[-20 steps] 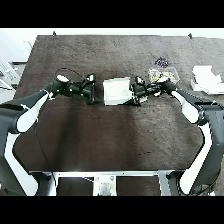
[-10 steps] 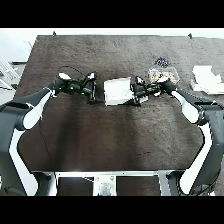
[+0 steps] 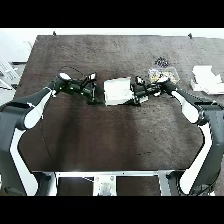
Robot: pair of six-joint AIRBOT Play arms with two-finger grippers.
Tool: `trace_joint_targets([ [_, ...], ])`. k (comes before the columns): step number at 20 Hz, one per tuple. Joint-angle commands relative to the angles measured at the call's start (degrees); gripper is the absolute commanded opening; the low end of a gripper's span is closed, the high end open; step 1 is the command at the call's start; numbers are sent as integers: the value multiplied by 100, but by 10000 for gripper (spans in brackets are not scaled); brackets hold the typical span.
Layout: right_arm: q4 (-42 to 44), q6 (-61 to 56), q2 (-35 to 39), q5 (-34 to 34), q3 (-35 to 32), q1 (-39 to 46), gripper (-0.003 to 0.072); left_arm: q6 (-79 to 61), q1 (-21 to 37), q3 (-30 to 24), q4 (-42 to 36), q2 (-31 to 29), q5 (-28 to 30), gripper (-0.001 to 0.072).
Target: Fold the box and place the chain.
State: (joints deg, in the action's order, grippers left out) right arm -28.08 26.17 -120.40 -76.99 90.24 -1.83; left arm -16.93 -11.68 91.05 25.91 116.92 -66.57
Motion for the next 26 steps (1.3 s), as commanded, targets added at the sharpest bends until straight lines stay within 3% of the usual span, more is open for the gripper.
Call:
trace_joint_targets([
  [1,2,-2,-2,-2,0,0,626,-2,-4,7,-109,4,-11,719],
  [20,2,-2,-2,-2,0,0,626,66,-280,109,-284,173,157,719],
  [26,2,-2,-2,-2,0,0,625,199,-459,201,-348,208,461,719],
])
